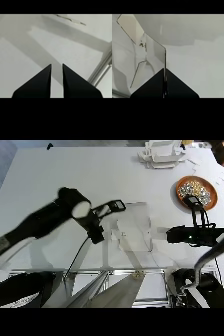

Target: Fold the box and place the chain.

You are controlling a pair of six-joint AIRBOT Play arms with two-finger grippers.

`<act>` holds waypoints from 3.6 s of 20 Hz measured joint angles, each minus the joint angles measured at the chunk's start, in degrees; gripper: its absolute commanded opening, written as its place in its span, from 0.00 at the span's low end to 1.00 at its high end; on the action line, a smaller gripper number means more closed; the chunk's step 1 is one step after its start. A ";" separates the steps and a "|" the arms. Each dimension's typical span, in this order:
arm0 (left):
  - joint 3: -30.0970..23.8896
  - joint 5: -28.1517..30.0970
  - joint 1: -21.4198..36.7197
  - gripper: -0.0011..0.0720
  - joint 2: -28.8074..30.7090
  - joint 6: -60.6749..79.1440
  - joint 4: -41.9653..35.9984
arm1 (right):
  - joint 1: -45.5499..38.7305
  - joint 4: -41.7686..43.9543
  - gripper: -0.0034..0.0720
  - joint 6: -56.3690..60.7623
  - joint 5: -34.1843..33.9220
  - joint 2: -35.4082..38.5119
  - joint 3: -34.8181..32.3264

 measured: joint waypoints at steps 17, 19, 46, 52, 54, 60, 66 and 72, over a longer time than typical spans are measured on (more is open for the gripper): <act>0.00 2.54 21.94 0.80 -24.48 34.95 -46.77 | 0.00 4.70 0.07 -5.42 2.10 0.00 0.00; 0.00 5.25 20.44 0.80 -26.49 37.27 -48.35 | 0.00 4.76 0.07 -5.44 2.19 0.00 0.00; 0.00 7.74 13.07 0.02 -26.84 56.96 -47.93 | 0.02 5.31 0.55 -5.46 1.05 0.02 0.02; 0.00 9.79 12.59 0.02 -20.11 58.49 -41.75 | 0.02 6.84 0.62 -5.46 -3.10 0.02 0.02; 0.00 10.27 11.76 0.02 -17.94 57.66 -36.81 | 0.02 7.04 0.62 -5.46 -4.70 0.02 0.02; 0.00 14.97 8.96 0.02 -15.93 51.47 -27.96 | 0.02 6.01 0.62 -5.49 -9.33 0.02 0.02; 0.00 20.24 8.09 0.02 -17.62 49.46 -27.89 | 0.02 4.55 0.62 -5.49 -10.60 0.02 0.02; 0.00 21.42 8.00 0.02 -19.61 49.05 -28.06 | 0.02 3.93 0.62 -5.51 -10.97 0.02 0.02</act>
